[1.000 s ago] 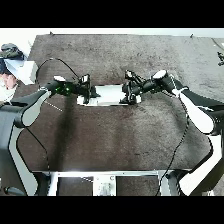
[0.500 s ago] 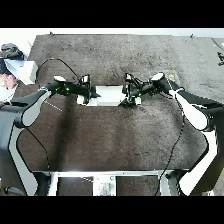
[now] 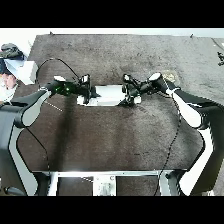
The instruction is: Fold the box and place the chain.
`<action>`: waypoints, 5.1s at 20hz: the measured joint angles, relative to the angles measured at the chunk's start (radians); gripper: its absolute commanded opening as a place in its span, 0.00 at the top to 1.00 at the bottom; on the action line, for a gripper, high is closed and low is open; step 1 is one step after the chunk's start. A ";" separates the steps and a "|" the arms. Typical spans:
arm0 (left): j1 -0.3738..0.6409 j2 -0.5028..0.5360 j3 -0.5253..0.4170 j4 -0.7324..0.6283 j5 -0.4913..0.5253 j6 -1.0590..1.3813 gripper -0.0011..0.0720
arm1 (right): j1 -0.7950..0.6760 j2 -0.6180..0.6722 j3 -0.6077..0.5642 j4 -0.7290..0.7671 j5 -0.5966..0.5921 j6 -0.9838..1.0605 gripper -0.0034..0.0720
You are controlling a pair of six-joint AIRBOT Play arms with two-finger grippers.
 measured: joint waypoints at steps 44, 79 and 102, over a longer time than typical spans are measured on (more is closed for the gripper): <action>0.000 0.000 0.000 0.000 0.001 0.000 0.97 | 0.010 -0.025 0.027 -0.086 -0.065 -0.007 0.50; 0.146 0.216 0.007 0.005 -0.217 -0.167 0.98 | 0.010 -0.026 0.028 -0.085 -0.074 -0.006 0.50; -0.106 0.161 0.039 0.077 0.203 -0.832 0.97 | 0.010 -0.026 0.028 -0.086 -0.070 -0.006 0.50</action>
